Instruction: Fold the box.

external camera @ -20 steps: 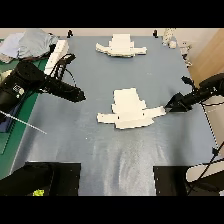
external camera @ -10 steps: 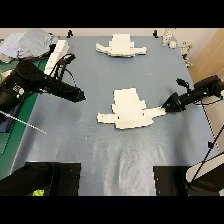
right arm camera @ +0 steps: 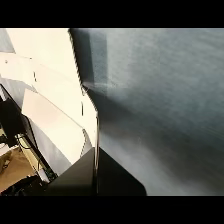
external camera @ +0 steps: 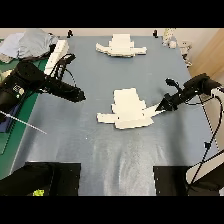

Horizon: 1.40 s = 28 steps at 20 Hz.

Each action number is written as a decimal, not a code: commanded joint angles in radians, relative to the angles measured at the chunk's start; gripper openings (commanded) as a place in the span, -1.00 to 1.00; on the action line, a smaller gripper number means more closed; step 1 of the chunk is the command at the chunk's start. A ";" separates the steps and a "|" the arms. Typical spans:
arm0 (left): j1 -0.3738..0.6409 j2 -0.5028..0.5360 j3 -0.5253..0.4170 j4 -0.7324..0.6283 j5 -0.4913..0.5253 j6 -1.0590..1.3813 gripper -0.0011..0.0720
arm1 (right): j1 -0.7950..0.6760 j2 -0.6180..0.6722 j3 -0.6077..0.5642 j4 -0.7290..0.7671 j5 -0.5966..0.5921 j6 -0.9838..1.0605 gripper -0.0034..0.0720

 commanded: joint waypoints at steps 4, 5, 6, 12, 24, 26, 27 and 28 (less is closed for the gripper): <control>0.000 -0.001 0.000 0.000 0.000 0.000 -0.94 | 0.064 0.169 -0.100 0.049 0.104 -0.002 -0.90; 0.000 -0.001 0.000 0.000 0.000 0.000 -0.93 | 0.084 0.238 -0.163 0.050 0.158 -0.003 -0.90; 0.000 -0.001 0.000 0.000 0.000 0.000 -0.94 | 0.107 0.307 -0.230 0.050 0.204 -0.003 -0.90; 0.000 -0.001 0.000 0.000 0.001 0.000 -0.94 | 0.316 0.754 -0.664 0.052 0.574 0.070 -0.90; 0.008 -0.009 0.000 -0.021 0.017 0.003 0.41 | 0.509 0.991 -0.825 0.009 0.715 0.129 -0.90; 0.027 -0.035 0.000 -0.023 0.012 -0.014 0.24 | 0.547 0.991 -0.829 -0.001 0.744 0.142 -0.90; 0.035 -0.055 0.000 -0.026 0.009 -0.014 0.24 | 0.559 0.990 -0.829 -0.005 0.748 0.146 -0.90; 0.043 -0.080 0.000 -0.031 0.004 -0.014 0.24 | 0.564 0.990 -0.829 -0.013 0.748 0.154 -0.90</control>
